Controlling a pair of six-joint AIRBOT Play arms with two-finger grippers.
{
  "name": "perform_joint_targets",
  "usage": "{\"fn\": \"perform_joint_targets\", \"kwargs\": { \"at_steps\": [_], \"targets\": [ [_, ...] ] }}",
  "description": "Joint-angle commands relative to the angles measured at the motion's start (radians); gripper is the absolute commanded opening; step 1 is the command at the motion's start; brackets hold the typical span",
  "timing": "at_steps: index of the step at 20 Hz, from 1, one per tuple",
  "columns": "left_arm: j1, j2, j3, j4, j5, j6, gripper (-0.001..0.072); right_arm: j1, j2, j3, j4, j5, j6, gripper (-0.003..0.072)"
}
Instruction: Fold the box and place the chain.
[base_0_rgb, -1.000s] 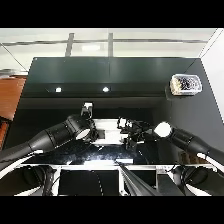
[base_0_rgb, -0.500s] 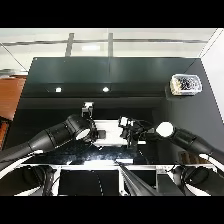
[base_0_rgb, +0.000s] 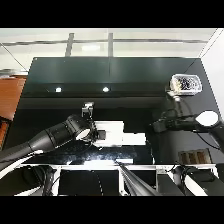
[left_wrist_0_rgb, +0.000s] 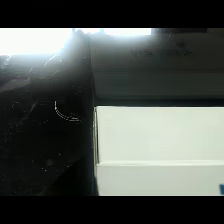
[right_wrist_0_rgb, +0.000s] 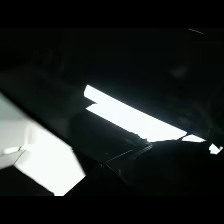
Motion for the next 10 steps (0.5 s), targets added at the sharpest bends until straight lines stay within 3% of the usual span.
{"fn": "perform_joint_targets", "kwargs": {
  "at_steps": [1, 6, 10],
  "targets": [
    [0.001, 0.0, 0.001, 0.002, -0.001, 0.0, 0.0028, -0.187, -0.003, -0.043, -0.041, 0.062, 0.293, 0.0023],
    [0.001, 0.0, 0.001, 0.003, 0.0, 0.0, 0.0028, -0.099, -0.164, -0.135, 0.114, 0.09, 0.237, 0.0023],
    [0.001, 0.0, 0.001, 0.003, -0.001, 0.0, 0.0028, 0.105, -0.249, -0.135, 0.221, -0.01, 0.232, 0.0024]
  ]
}}
